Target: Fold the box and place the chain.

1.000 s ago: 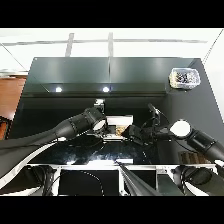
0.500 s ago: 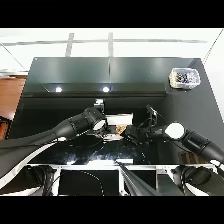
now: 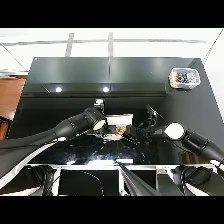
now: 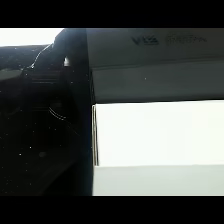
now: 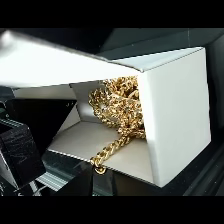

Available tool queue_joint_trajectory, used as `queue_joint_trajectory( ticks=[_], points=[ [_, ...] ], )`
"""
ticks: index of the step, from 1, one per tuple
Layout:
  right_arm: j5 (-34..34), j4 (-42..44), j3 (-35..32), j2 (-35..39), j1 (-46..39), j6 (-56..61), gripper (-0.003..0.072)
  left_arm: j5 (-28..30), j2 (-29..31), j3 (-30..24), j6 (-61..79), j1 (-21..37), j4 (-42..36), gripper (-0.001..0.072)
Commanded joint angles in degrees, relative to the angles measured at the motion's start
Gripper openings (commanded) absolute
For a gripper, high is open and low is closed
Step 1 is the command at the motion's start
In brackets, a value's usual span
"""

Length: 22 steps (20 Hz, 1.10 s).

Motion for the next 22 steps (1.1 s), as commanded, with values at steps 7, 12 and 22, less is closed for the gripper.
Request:
queue_joint_trajectory(
  ticks=[7, 12, 22],
  points=[
    [1.6, 0.1, 0.0, 0.0, 0.0, 0.2, 0.0058, 0.0, 0.0, 0.0, 0.0, 0.0, 0.0, 0.0026],
    [1.5, 1.6, 0.0, 2.1, 0.0, -0.1, 0.0058, 0.0, 0.0, 0.0, 0.0, 0.0, 0.0, 0.0025],
    [-0.2, 2.4, 0.0, 3.2, -0.2, -1.0, 0.0262, -0.2, 0.0, 0.0, 0.2, 0.0, 0.0, 0.0026]
  ],
)
